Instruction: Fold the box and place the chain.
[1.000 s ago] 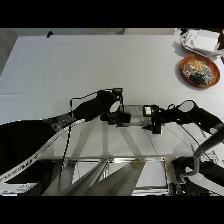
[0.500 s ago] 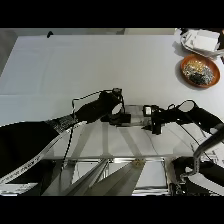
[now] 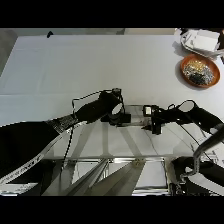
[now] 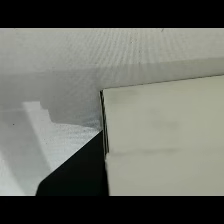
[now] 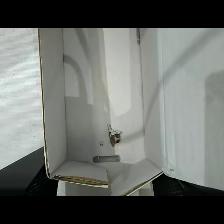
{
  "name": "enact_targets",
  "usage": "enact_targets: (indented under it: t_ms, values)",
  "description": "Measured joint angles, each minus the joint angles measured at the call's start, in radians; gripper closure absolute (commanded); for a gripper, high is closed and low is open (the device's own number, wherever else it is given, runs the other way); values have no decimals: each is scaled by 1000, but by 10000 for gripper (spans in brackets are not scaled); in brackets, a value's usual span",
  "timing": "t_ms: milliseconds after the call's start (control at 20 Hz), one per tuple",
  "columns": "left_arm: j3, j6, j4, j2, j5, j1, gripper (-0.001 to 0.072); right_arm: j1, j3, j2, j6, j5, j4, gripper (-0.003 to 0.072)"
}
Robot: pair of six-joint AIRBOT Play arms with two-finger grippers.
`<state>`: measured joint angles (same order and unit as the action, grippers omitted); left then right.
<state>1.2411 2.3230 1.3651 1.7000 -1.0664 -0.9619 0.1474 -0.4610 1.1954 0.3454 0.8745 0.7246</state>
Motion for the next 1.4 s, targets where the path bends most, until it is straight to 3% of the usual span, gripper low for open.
enact_targets:
  t_ms: [100, 200, 250, 650, 950, 1000, 1200, 1400]
  values:
    - [0, 0, -2, 0, 0, 0, 677, 0, 0, 0, 2, -1, 0, 390]
    - [0, -8, -8, 0, 13, 0, 422, 0, 0, 0, 11, -8, 3, 390]
    - [0, -17, -19, -2, 28, 0, 354, 0, 0, 0, 10, -7, 3, 390]
    - [-2, -242, -27, -84, -14, 27, 359, 0, 0, 0, 3, -4, 1, 390]
    - [-2, -501, -28, -183, -63, 105, 355, 0, 0, 0, 3, -3, 1, 390]
    - [-3, -573, -28, -203, -82, 122, 327, 0, 0, 0, 3, -3, 1, 390]
    - [-75, -1052, -48, -311, -116, 185, 8, 0, 0, 0, 3, -2, 1, 390]
    - [-278, -1682, -217, -409, 85, 229, 9, 0, 0, 0, 3, -2, 1, 390]
